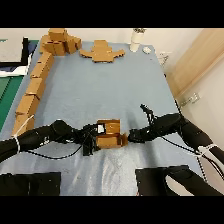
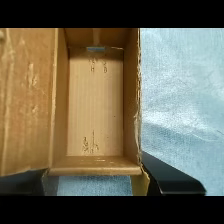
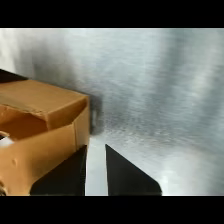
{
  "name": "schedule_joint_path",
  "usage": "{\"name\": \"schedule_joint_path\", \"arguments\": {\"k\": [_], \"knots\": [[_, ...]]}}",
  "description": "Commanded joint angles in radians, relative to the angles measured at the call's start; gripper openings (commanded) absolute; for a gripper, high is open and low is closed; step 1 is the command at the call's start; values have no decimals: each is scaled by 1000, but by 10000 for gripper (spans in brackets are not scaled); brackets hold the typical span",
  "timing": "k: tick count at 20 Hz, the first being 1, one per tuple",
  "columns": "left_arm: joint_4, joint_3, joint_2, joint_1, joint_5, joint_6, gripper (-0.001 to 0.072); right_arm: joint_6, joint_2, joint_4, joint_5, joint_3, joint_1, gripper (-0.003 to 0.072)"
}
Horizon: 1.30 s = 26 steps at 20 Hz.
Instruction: Fold the box.
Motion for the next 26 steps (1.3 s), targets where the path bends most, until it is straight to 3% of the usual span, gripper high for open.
{"name": "schedule_joint_path", "arguments": {"k": [1, 2, 3, 4, 11, 16, 21, 26], "knots": [[1, 0, 0, 0, 0, 0, 522, 1, 5, 25, -34, 46, 48, 193], [1, 0, 0, 0, 0, 0, 523, 1, 5, 26, -27, 51, 63, 199], [1, 0, 0, 0, 0, 0, 522, 1, 5, 26, -22, 51, 74, 337], [1, 0, 0, 0, 0, 0, 522, 1, 4, 26, -23, 51, 81, 384], [1, 0, 0, 0, 0, 0, 523, 8, 5, 21, -2, 51, 87, 384], [1, 0, 0, 0, 0, 0, 522, 72, 2, 3, 107, 56, 201, 384], [1, 0, 0, 0, 0, 0, 522, 459, -48, -395, 106, 164, 394, 384], [1, 0, 0, 0, 0, 0, 522, 737, -139, -598, 25, 279, 568, 384]]}}
